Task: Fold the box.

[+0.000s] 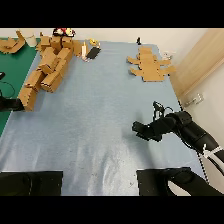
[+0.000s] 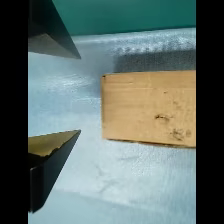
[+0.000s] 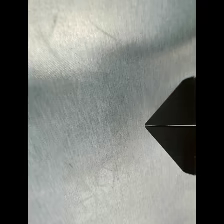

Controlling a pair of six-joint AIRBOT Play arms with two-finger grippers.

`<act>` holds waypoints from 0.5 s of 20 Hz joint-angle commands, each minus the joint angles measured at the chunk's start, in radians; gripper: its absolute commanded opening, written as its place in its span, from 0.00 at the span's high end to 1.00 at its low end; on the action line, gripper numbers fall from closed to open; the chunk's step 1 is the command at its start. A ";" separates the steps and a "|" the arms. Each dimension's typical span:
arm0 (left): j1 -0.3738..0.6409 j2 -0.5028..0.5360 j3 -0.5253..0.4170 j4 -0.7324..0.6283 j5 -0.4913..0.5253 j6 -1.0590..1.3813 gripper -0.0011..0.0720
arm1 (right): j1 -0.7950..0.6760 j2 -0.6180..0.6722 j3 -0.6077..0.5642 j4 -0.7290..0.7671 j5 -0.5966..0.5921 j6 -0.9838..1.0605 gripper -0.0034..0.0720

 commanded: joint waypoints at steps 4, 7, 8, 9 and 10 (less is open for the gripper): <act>-0.056 0.081 0.071 -0.194 -0.272 -0.045 0.97 | -0.001 -0.047 0.006 0.140 0.086 -0.148 0.94; -0.215 0.153 0.071 -0.279 -0.248 -0.078 0.97 | -0.001 -0.145 0.085 0.175 0.097 -0.248 0.94; -0.286 0.168 0.071 -0.278 -0.234 -0.101 0.97 | -0.001 -0.187 0.135 0.183 0.093 -0.288 0.94; -0.368 0.171 0.072 -0.279 -0.229 -0.127 0.97 | 0.000 -0.227 0.186 0.196 0.092 -0.318 0.94; -0.452 0.165 0.072 -0.279 -0.229 -0.147 0.97 | 0.006 -0.267 0.240 0.200 0.085 -0.341 0.94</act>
